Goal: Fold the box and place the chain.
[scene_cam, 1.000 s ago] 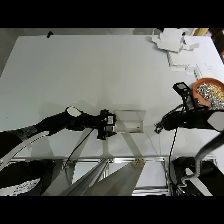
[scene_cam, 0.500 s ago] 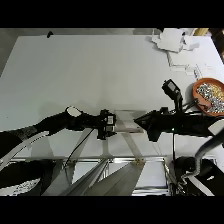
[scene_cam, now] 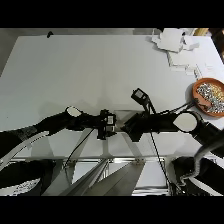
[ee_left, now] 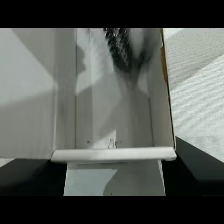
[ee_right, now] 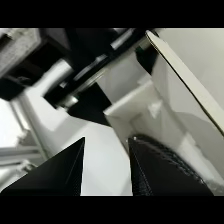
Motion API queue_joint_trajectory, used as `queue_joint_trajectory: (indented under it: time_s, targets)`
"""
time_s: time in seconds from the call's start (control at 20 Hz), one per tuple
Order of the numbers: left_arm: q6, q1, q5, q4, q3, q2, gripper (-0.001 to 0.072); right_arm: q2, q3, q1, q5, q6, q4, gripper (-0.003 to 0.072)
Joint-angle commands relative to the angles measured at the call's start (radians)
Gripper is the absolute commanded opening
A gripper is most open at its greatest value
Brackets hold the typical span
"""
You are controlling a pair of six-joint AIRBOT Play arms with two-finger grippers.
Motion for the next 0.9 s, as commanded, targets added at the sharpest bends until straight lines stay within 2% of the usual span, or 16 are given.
queue_joint_trajectory:
  time_s: [0.0,0.1,0.25,0.35,0.5,0.6,0.65,0.85]
  targets:
    - [0.000,0.001,0.000,0.000,0.000,0.000,0.0276,-0.038,0.014,-0.005,0.050,-0.006,-0.208,0.0306]
    - [0.000,0.001,0.000,0.000,0.001,0.000,0.0276,0.028,0.036,-0.050,0.151,-0.079,-0.320,0.0291]
    - [0.000,0.001,0.000,0.000,0.001,0.000,0.0276,0.124,0.038,-0.162,0.302,-0.393,-0.472,0.0293]
    - [0.000,0.001,0.000,0.000,0.001,0.000,0.0276,0.127,0.034,-0.254,0.375,-0.560,-0.496,0.0291]
    - [0.000,0.001,0.000,0.000,0.000,0.000,0.0276,0.085,-0.015,-0.357,0.344,-0.694,-0.492,0.0283]
    - [0.000,0.001,0.000,0.000,0.001,0.000,0.0276,0.039,-0.045,-0.368,0.304,-0.801,-0.488,0.0192]
    - [0.000,0.001,0.000,0.000,0.001,0.000,0.0276,0.013,-0.057,-0.368,0.280,-0.851,-0.464,0.0180]
    - [0.000,0.001,0.000,0.000,0.001,0.000,0.0276,-0.084,-0.073,-0.368,0.185,-0.965,-0.401,0.0180]
